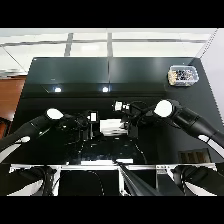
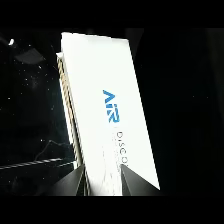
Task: Fold the box and place the chain.
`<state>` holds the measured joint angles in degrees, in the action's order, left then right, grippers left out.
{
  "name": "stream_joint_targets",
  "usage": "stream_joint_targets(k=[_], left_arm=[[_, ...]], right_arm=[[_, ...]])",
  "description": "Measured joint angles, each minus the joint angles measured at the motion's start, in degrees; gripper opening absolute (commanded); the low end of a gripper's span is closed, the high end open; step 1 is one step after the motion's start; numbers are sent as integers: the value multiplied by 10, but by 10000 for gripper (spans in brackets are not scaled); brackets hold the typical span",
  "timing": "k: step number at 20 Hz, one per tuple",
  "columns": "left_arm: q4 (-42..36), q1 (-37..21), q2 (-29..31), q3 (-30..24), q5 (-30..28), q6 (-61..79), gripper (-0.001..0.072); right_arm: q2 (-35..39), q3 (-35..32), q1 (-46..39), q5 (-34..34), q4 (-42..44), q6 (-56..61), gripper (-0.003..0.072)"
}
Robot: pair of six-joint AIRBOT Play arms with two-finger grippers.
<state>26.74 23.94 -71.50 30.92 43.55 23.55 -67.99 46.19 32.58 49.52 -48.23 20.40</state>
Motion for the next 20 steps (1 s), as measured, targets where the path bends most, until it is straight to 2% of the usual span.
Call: stream_joint_targets(k=[1, 2, 15, 19, 20], left_arm=[[0, 0, 0, 0, 0, 0, 488], [0, 0, 0, 0, 0, 0, 488], [0, 0, 0, 0, 0, 0, 489], [0, 0, 0, 0, 0, 0, 488], [0, 0, 0, 0, 0, 0, 488]], right_arm=[[-1, 0, 0, 2, 0, 0, 307], [-1, -1, 0, 3, 0, 0, 329], [-3, -10, 0, 5, -1, 0, 328], [19, 6, 0, 7, 1, 56, 327], [24, 8, -2, 8, 7, 85, 247]])
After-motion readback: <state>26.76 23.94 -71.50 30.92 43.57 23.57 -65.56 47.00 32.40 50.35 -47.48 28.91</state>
